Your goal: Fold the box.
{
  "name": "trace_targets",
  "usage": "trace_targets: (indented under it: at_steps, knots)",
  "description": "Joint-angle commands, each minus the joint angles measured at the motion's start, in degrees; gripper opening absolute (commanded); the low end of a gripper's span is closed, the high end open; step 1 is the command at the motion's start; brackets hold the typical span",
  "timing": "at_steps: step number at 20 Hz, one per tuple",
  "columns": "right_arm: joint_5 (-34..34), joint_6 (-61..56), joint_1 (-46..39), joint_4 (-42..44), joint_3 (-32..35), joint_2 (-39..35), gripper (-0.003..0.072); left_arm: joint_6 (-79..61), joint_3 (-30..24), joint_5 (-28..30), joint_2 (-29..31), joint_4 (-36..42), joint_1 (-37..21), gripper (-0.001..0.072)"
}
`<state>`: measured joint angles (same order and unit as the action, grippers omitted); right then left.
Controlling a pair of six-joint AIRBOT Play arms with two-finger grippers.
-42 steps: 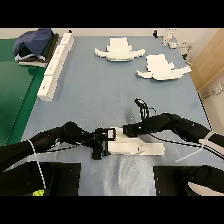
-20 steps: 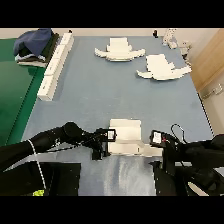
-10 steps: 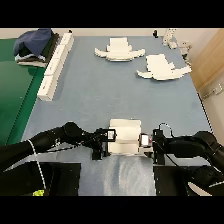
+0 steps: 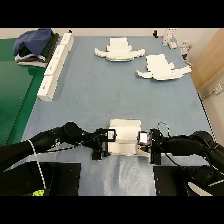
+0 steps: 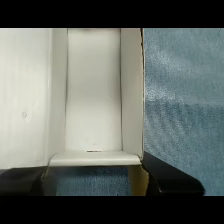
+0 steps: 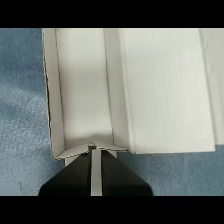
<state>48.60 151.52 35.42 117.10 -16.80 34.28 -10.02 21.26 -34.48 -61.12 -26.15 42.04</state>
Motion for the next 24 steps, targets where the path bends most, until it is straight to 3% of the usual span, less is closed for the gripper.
trace_targets:
  at_steps: [1, 6, 7, 8, 9, 14, 16, 18, 20, 21, 24]
  knots:
    - [-0.44, 0.11, 0.07, 1.92, 0.02, 0.20, 0.0082, -0.02, 0.04, 0.00, 0.02, 0.00, 0.02, 0.0452]
    - [-3.21, 4.83, 0.07, 6.62, 0.02, 4.26, 0.0094, -0.02, 0.04, 0.00, 0.02, 0.00, 0.02, 0.0452]
    - [-3.82, 6.21, 0.07, 7.61, 0.02, 5.09, 0.0314, -0.02, 0.04, 0.00, 0.02, 0.00, 0.02, 0.0452]
    - [-4.22, 7.63, 0.07, 8.41, 0.02, 5.77, 0.0643, -0.02, 0.04, 0.00, 0.02, 0.00, 0.02, 0.0452]
    - [-4.52, 8.61, 0.07, 8.76, 0.02, 6.14, 0.0713, -0.02, 0.04, 0.00, 0.02, 0.00, 0.02, 0.0452]
    - [-4.55, 8.61, 0.04, 8.44, 0.02, 6.23, 0.0711, -0.02, 0.04, 0.00, 0.02, 0.00, 0.02, 0.0452]
    - [-3.91, 8.55, 0.04, 7.63, 0.00, 6.10, 0.0663, -0.02, 0.04, 0.00, 0.02, -0.02, 0.02, 0.0452]
    - [-0.52, 3.72, 0.00, 3.02, -0.74, 5.22, 0.0278, -0.02, 0.04, 0.00, 0.02, 0.00, 0.02, 0.0452]
    - [4.42, -11.32, 0.00, -7.72, -2.45, 3.89, 0.0071, -0.02, 0.04, 0.00, 0.02, 0.00, 0.02, 0.0452]
    - [6.82, -19.76, 0.00, -13.51, -3.48, 3.23, 0.0000, -0.02, 0.04, -0.02, 0.02, 0.00, 0.02, 0.0451]
    - [14.34, -42.34, -0.02, -27.50, -7.61, 0.70, -0.0001, -0.02, 0.07, -0.02, 0.02, 0.00, 0.02, 0.0452]
